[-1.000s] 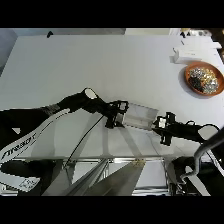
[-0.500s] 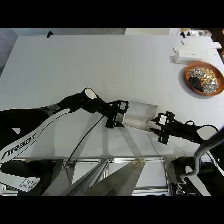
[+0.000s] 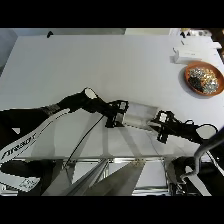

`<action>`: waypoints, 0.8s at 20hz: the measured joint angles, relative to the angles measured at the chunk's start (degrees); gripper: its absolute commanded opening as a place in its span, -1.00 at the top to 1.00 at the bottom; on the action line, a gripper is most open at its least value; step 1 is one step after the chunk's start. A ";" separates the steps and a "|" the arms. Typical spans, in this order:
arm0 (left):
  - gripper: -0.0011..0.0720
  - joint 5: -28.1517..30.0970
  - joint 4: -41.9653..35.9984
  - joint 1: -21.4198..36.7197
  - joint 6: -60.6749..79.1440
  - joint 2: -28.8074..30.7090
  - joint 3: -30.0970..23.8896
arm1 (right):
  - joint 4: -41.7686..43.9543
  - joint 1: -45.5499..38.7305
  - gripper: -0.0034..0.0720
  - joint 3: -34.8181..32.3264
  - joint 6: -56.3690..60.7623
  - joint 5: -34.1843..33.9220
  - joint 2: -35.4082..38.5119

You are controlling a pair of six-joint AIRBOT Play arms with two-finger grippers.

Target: Fold the box and place the chain.

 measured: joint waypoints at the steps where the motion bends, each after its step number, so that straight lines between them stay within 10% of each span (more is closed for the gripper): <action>1: 0.40 0.00 0.00 0.00 0.02 0.00 0.00 | -0.50 0.02 0.86 0.00 1.16 0.42 0.66; 6: 0.40 0.02 0.00 0.00 0.04 0.00 0.00 | -7.54 0.02 0.86 1.53 16.26 1.62 7.63; 16: 0.40 0.00 0.00 -0.02 -0.02 0.00 0.00 | -39.15 -0.02 0.86 16.94 86.20 14.93 3.91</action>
